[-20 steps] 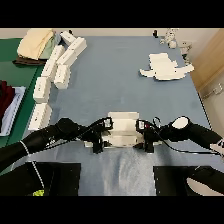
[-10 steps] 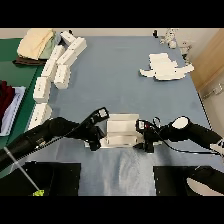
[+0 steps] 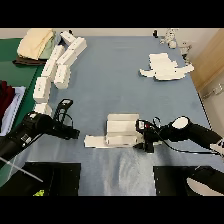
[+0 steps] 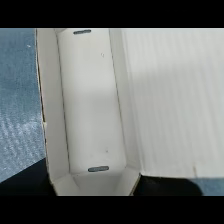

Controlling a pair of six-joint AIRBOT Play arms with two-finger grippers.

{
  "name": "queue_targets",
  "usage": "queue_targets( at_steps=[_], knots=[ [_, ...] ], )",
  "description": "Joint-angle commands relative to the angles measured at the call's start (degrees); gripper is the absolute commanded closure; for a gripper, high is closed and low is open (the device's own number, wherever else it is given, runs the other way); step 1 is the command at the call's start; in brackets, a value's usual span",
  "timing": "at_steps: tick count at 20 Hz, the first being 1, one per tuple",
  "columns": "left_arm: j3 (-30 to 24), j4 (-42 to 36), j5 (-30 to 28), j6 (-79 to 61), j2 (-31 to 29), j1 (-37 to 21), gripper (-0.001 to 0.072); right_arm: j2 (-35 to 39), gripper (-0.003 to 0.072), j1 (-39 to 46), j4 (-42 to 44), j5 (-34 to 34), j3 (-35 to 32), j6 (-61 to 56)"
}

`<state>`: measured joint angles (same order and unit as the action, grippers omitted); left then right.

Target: Fold the box.

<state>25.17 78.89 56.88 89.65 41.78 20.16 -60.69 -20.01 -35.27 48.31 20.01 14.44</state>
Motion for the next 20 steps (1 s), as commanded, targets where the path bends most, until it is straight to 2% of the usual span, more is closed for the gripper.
queue_targets(
  at_steps=[1, 4, 8, 11, 13, 20],
  knots=[
    [-1.64, -9.9, 0.94, -3.02, 3.85, -5.55, 0.0697, 0.04, 0.0178, 0.02, 0.02, 0.02, 0.04, -0.02],
    [-4.57, -24.76, -4.39, -9.25, 6.32, -4.24, 0.0698, 0.04, 0.0178, 0.02, 0.0, 0.02, 0.04, -0.02],
    [-5.75, -31.32, -11.5, -9.6, 6.47, 2.75, 0.0698, 0.04, 0.0178, 0.02, 0.0, 0.02, 0.04, -0.02],
    [-5.75, -33.18, -14.91, -9.25, 6.47, 8.5, 0.0698, 0.04, 0.0178, 0.02, 0.02, 0.02, 0.04, -0.02],
    [-5.7, -34.45, -15.37, -9.25, 6.47, 10.25, 0.0698, 0.04, 0.0178, 0.02, 0.0, 0.02, 0.04, -0.04],
    [-4.79, -35.3, -15.15, -9.55, 4.68, 10.34, 0.0698, 0.04, 0.0178, 0.02, 0.0, 0.0, 0.04, -0.02]
  ],
)
